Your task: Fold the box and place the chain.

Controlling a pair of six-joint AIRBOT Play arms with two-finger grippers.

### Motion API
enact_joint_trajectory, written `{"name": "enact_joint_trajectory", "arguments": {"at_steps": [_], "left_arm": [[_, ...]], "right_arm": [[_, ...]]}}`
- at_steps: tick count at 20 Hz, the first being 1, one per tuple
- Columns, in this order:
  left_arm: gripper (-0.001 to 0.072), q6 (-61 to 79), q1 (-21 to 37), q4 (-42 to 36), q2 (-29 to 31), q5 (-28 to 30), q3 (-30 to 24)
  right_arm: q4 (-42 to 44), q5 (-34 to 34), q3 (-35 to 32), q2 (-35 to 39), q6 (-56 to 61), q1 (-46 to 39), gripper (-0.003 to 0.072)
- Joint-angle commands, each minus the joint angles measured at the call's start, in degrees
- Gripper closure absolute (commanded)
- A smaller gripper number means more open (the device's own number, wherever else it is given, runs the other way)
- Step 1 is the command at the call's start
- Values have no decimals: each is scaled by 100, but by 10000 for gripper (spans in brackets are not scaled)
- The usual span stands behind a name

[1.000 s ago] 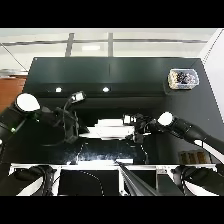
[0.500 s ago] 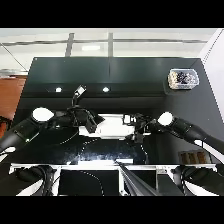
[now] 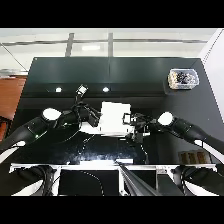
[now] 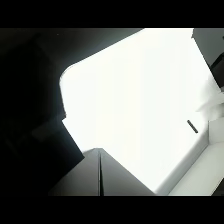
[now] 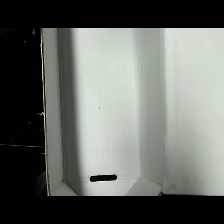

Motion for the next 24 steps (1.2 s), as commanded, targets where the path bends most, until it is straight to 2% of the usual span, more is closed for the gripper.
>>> {"name": "enact_joint_trajectory", "arguments": {"at_steps": [1, 8, 11, 14, 19, 24], "left_arm": [[679, 15, -4, -9, -35, -11, 35], [679, 15, -118, 221, -68, -214, 299], [680, -278, -337, 988, -369, -201, 579], [680, -1375, -350, 1867, -809, -267, 863], [680, -1550, -350, 2669, -1141, -1130, 1182], [680, -1556, -234, 3257, -1086, -1578, 1521]], "right_arm": [[-7, 15, 0, -4, -4, 2, 219], [-4, 17, 0, -4, -2, 2, 219], [-7, 17, 0, -4, -2, 2, 219], [-7, 17, 2, -4, -2, 2, 219], [-7, 13, 2, -4, -4, 2, 219], [-7, 13, 0, -4, -4, 2, 219]]}}
